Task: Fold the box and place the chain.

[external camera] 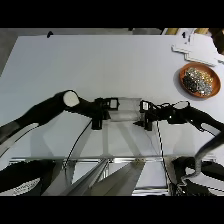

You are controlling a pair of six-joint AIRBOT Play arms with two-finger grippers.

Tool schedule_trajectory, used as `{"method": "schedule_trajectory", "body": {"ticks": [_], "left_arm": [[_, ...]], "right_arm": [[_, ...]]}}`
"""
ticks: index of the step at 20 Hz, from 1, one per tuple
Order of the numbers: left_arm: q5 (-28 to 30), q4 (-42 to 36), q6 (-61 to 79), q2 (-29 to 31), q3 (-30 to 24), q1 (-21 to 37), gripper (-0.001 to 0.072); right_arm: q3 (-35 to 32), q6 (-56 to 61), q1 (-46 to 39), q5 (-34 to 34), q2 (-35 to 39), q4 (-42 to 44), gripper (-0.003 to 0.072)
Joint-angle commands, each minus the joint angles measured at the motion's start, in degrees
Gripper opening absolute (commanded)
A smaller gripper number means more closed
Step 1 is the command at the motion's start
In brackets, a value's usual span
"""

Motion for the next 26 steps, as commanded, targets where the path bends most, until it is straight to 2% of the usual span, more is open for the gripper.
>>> {"method": "schedule_trajectory", "body": {"ticks": [1, 4, 6, 11, 13, 17, 22, 26], "left_arm": [[-2.3, 9.3, -22.5, 5.2, 0.0, 5.7, 0.0003], [-5.0, 12.5, -46.9, 5.5, -0.2, 11.2, 0.0004], [-5.1, 11.9, -53.3, 5.5, -1.7, 13.4, 0.0005], [-4.4, 2.0, -55.1, 0.6, -7.6, 15.0, 0.0003], [-4.7, -2.5, -57.7, -2.6, -7.7, 13.6, 0.0002], [-0.6, -7.0, -59.1, -6.6, -7.7, 10.7, 0.0002], [2.6, -9.6, -60.3, -6.7, -7.6, 9.7, 0.0002], [2.7, -9.6, -60.3, -5.6, -7.4, 9.4, 0.0002]], "right_arm": [[0.0, 0.0, 0.0, 0.0, 0.0, 0.0, 0.0298], [0.0, 0.0, 0.0, 0.0, 0.0, 0.0, 0.0298], [0.0, 0.0, 0.0, 0.0, 0.0, 0.0, 0.0298], [0.0, 0.0, 0.0, 0.0, 0.0, 0.0, 0.0298], [0.0, 0.0, 0.0, 0.0, 0.0, 0.0, 0.0298], [0.0, 0.0, 0.0, 0.0, 0.0, 0.0, 0.0298], [0.0, 0.0, 0.0, 0.0, 0.0, 0.0, 0.0298], [0.0, 0.0, 0.0, 0.0, 0.0, 0.0, 0.0298]]}}
